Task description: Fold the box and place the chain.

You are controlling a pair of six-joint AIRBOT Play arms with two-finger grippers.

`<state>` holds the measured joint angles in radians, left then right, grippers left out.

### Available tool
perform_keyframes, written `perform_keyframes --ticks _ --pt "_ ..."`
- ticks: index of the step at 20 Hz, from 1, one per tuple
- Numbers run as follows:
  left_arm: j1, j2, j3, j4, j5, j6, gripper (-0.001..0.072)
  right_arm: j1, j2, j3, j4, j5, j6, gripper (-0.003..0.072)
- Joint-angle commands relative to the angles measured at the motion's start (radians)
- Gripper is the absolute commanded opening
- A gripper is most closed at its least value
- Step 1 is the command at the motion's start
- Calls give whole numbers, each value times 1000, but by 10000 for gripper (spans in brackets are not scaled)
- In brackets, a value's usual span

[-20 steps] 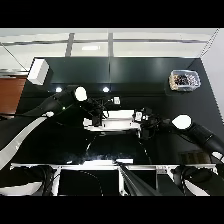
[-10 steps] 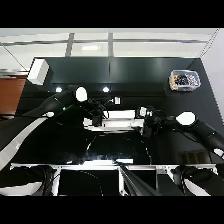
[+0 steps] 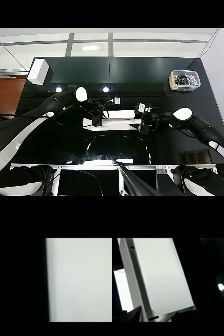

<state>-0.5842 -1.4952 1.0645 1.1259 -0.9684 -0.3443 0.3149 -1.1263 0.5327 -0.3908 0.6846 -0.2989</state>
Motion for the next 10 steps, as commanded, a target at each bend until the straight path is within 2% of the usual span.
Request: perform_keyframes --ticks 1,4,10 --pt "1 0 1 1 0 0 28 -18 -38 19 21 75 -30 643" --pt "1 0 1 1 5 0 28 -17 -55 18 14 142 -31 643" --pt "1 0 1 0 4 0 28 -13 -89 18 -49 143 -77 642"
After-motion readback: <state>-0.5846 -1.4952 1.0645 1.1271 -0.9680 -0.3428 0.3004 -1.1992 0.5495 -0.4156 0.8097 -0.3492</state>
